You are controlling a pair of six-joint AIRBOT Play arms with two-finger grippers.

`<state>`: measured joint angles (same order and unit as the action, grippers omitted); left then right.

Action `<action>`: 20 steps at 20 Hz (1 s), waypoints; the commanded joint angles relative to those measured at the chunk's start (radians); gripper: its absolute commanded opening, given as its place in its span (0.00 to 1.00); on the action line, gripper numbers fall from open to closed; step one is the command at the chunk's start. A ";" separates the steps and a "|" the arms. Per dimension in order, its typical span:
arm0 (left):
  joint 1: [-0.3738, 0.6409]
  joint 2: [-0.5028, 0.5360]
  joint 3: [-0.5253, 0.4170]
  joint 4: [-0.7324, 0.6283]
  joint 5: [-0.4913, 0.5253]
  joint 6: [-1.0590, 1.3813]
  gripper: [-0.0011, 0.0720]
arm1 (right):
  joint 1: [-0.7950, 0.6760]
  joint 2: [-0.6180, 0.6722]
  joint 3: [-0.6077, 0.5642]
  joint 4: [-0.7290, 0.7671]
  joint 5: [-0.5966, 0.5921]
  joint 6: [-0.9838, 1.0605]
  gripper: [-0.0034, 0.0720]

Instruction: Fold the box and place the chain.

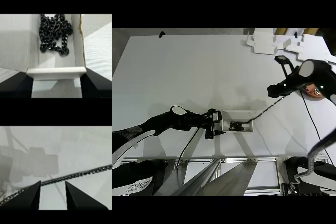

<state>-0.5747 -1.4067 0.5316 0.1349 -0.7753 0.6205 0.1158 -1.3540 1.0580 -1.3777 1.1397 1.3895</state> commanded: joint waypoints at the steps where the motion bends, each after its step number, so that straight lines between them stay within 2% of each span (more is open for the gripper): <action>1: 0.000 -0.001 0.000 0.000 0.000 0.000 0.36 | -0.004 -0.085 -0.001 -0.005 -0.003 0.000 0.50; 13: 0.000 -0.001 0.000 0.000 0.000 0.000 0.36 | -0.004 -0.113 -0.065 -0.018 -0.029 0.025 0.49; 16: 0.000 -0.001 0.000 0.000 0.000 0.000 0.36 | -0.004 -0.113 -0.065 -0.018 -0.020 0.031 0.43; 20: 0.000 -0.001 0.000 0.000 0.000 0.000 0.36 | -0.004 -0.113 -0.065 -0.033 -0.016 0.051 0.43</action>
<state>-0.5747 -1.4067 0.5316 0.1349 -0.7753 0.6205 0.1127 -1.4666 0.9936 -1.4002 1.1187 1.4284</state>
